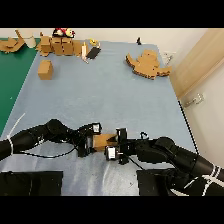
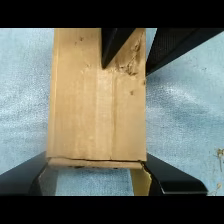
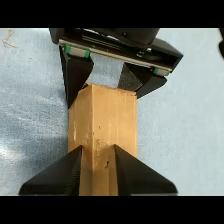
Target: Fold the box.
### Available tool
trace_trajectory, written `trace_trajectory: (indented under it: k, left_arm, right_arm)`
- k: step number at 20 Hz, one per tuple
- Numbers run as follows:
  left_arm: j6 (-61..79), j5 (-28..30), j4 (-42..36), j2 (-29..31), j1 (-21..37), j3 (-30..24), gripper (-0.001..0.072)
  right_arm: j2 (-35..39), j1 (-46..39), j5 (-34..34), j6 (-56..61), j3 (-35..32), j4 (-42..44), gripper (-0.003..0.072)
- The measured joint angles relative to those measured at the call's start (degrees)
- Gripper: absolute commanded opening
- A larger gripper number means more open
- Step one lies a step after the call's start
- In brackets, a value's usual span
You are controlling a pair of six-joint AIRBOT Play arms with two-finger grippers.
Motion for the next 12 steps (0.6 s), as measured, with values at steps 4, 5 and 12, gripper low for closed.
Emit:
trace_trajectory:
  k: [4,5,12]
  left_arm:
    - [0.0,0.0,0.0,0.0,0.0,0.0,0.0608]
    - [0.02,-0.02,0.0,0.0,0.0,0.0,0.0608]
    - [0.0,0.04,0.0,0.0,0.0,0.0,0.0608]
  right_arm:
    - [0.5,0.0,-0.55,0.02,0.0,0.55,0.0224]
    - [0.85,0.0,-0.52,0.02,0.0,0.57,0.0224]
    - [2.62,0.0,-0.17,0.02,0.02,-0.07,0.0223]
